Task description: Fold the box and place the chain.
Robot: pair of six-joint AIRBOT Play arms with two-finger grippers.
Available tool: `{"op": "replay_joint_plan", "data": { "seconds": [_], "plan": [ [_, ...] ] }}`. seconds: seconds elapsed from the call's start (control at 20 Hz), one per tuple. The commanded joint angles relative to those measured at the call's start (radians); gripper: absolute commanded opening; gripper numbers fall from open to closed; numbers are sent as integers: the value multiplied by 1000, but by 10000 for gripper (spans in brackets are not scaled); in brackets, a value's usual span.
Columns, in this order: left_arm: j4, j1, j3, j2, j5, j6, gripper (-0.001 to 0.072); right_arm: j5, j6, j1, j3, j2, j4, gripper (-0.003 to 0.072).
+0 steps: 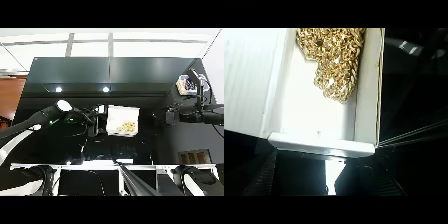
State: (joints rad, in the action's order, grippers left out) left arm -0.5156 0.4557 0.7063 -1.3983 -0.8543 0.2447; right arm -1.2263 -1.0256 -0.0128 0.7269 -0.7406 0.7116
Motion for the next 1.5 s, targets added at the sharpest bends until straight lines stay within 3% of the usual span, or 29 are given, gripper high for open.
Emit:
{"op": "replay_joint_plan", "data": {
  "seconds": [0.0,0.55,0.7,1.05,1.45],
  "plan": [
    [-2,12,8,-9,-11,3,705,0,0,0,0,0,0,385],
    [-5,34,9,-9,20,-13,706,8,-3,0,0,0,0,385],
    [-71,32,24,-13,19,-61,705,8,-3,0,0,0,0,385],
    [-94,37,80,-27,-12,-71,703,8,-3,0,0,0,0,385],
    [-93,37,82,-29,-44,-71,702,8,-3,0,0,0,0,385]
  ]
}}
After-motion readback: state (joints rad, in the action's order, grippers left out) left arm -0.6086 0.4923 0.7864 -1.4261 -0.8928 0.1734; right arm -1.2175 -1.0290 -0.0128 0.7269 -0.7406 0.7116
